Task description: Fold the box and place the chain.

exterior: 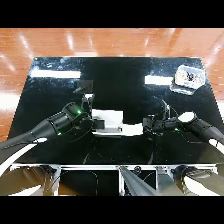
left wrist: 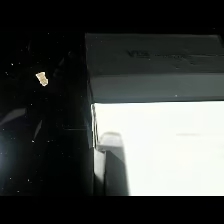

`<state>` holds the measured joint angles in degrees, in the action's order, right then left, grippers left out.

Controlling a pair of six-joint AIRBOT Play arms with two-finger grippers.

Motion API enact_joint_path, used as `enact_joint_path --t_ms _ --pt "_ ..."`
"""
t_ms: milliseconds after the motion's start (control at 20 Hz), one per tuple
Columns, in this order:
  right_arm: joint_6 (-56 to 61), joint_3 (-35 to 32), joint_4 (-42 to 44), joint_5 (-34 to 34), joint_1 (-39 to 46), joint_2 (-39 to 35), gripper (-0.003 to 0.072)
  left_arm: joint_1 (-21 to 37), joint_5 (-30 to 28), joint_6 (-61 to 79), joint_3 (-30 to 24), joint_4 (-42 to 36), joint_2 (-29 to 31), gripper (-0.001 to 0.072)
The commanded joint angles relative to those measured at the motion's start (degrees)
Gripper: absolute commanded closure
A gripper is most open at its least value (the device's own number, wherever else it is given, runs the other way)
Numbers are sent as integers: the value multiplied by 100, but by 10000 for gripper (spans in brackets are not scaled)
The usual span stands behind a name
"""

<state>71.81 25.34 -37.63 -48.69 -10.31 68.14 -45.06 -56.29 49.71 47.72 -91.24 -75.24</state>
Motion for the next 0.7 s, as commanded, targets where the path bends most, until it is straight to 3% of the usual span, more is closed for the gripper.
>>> enact_joint_path --t_ms 0,150,200,250,300,650 --pt "0 -4 199 94 -402 35 645 -2 -4 2 -2 -90 -2 689" --pt "-116 0 483 96 -682 35 643 -2 2 2 -2 -98 -2 689" --pt "-116 4 527 94 -737 35 488 -2 4 2 -2 -96 -2 689" --pt "-116 28 568 20 -756 35 169 -2 4 2 -2 -96 -2 689" --pt "-120 92 575 -116 -758 35 136 -2 4 4 -2 -96 -2 689" --pt "-103 870 573 -831 -776 33 143 -2 -4 2 -2 -98 -2 689"
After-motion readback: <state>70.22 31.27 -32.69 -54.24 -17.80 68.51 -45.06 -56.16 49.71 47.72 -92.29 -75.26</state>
